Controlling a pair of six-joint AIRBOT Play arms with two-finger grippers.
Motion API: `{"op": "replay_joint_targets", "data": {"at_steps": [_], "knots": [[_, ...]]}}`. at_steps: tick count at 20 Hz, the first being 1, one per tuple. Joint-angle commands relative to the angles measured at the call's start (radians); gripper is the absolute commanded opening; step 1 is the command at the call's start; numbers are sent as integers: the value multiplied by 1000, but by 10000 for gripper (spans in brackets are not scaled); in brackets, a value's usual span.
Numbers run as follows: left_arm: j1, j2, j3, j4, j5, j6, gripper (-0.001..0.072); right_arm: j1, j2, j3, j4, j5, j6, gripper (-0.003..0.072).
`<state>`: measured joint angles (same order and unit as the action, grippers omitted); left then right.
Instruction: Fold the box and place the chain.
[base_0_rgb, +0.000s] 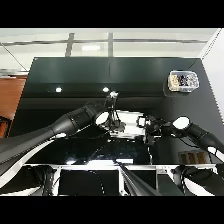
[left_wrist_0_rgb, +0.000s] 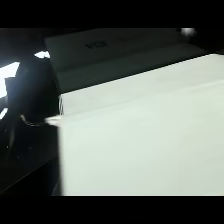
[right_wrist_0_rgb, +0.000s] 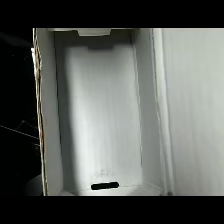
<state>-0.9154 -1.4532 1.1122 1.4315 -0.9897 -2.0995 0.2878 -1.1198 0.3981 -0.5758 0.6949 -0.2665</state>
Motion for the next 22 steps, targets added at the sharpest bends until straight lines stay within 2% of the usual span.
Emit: {"op": "replay_joint_targets", "data": {"at_steps": [1,5,13,22], "knots": [[-24,-41,51,14,-20,-2,395,1,-1,0,-1,0,-2,98],[-24,-59,61,61,-90,-3,395,1,-1,0,-1,0,-2,98],[-22,-71,61,129,-94,-78,394,1,-1,0,-1,0,-3,98],[-12,-146,90,104,-76,-135,394,1,0,0,-1,0,-3,98]]}}
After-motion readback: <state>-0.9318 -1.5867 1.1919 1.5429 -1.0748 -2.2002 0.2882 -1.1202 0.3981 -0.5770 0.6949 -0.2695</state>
